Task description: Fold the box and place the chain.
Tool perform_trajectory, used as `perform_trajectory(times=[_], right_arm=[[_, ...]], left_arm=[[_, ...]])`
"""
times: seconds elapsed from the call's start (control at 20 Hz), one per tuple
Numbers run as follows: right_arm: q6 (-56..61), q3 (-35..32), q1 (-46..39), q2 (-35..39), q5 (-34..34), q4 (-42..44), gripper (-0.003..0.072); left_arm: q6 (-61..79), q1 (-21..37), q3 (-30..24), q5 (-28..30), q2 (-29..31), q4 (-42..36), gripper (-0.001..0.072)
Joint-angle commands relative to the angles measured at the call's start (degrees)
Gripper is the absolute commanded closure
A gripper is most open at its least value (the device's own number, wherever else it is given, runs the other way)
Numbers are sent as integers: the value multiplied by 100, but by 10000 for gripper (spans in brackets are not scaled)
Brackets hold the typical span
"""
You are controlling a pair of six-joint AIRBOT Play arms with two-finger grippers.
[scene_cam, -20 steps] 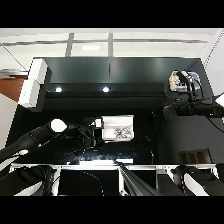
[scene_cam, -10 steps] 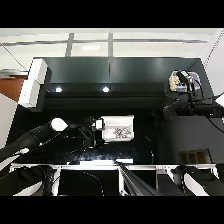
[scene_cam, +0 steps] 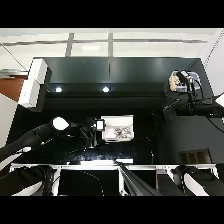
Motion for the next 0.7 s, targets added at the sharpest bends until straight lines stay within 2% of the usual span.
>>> perform_trajectory(times=[0.0, 0.05, 0.15, 0.2, 0.3, 0.45, 0.65], right_arm=[[2, 2, 0, -4, 0, 0, -7], [2, 4, 0, -4, 0, 0, -8], [0, 4, 17, -4, -7, 13, -8], [0, 2, 59, -4, -59, 9, -8], [271, 4, 317, -7, -638, 74, -9], [527, 85, 1263, -107, -1705, 166, -10], [813, 640, 2127, -931, -1941, 173, -9]], left_arm=[[31, -2, 20, 11, -26, -35, 34], [31, -2, 20, 9, -26, -35, 56], [31, -2, 22, 9, -28, -35, 238], [31, -2, 22, 9, -28, -35, 250], [31, -2, 22, 9, -28, -33, 365], [31, -2, 22, 11, -28, -35, 364], [31, -2, 22, 11, -28, -35, 364]])
